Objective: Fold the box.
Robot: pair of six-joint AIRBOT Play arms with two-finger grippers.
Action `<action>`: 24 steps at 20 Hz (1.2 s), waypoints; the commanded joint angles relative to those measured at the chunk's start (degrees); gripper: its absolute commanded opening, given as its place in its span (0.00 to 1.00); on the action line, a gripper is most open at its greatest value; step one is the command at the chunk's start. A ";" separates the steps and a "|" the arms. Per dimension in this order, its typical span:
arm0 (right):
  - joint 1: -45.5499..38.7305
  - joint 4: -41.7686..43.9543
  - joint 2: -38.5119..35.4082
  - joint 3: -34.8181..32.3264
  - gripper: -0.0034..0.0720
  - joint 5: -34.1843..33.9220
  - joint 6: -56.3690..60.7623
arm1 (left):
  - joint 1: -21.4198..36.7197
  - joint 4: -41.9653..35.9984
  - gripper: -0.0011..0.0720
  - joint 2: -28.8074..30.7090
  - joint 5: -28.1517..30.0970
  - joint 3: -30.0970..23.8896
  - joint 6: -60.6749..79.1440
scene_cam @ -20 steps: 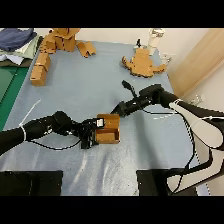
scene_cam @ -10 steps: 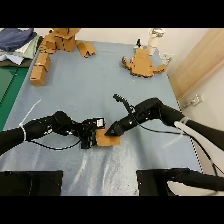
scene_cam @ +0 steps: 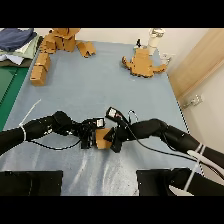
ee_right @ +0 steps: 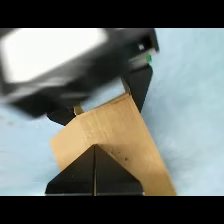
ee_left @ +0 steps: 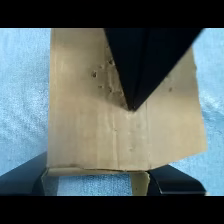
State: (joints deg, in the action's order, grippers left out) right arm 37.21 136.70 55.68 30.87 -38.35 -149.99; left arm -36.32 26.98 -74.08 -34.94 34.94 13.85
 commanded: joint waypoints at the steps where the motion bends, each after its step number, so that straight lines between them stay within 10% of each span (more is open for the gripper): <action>1: 6.12 -10.45 -6.12 -3.06 0.05 9.79 -1.14 | -0.02 0.00 0.47 0.02 0.02 0.00 0.02; 4: 8.41 -19.41 -11.23 -5.31 0.14 10.93 -1.16 | -0.02 0.00 0.47 0.02 0.02 0.00 0.00; 7: 8.55 -22.29 -11.98 -5.77 0.56 10.45 -1.20 | -0.02 0.00 0.47 0.02 0.02 0.00 0.02; 24: 8.96 -22.56 -6.99 -5.84 0.65 11.56 -9.90 | -0.02 0.00 0.47 0.02 0.02 0.00 0.02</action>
State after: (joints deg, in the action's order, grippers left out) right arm 46.09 114.28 47.62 25.02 -28.47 -157.77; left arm -36.32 26.98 -74.08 -34.94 34.94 13.85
